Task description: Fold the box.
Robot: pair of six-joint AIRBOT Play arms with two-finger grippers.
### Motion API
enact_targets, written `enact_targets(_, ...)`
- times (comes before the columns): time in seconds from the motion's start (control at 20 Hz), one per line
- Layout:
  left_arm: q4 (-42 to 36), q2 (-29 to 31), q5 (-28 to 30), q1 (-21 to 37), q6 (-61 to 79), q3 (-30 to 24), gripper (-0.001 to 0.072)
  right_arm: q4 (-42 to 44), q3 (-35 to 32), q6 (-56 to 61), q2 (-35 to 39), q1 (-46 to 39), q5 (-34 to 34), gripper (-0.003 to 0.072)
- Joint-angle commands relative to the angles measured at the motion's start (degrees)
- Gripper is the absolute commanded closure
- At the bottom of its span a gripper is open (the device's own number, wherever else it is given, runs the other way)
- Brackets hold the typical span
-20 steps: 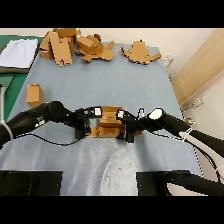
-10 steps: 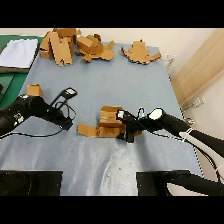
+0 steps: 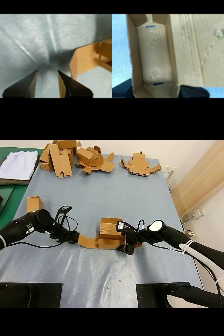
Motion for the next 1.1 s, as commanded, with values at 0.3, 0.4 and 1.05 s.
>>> enact_targets(0.3,-10.1,-1.0,1.3,-4.2,2.1,0.3,0.0374,0.0,0.0,0.0,0.0,0.0,0.0,0.0079)
enact_targets(0.4,-10.1,-1.0,0.3,-4.2,2.1,1.6,0.0374,0.0,0.0,0.0,0.0,0.0,0.0,0.0080)
enact_targets(1.05,-16.6,-1.1,-2.4,-4.2,2.3,7.6,0.0373,0.0,0.0,0.0,0.0,0.0,0.0,0.0080)
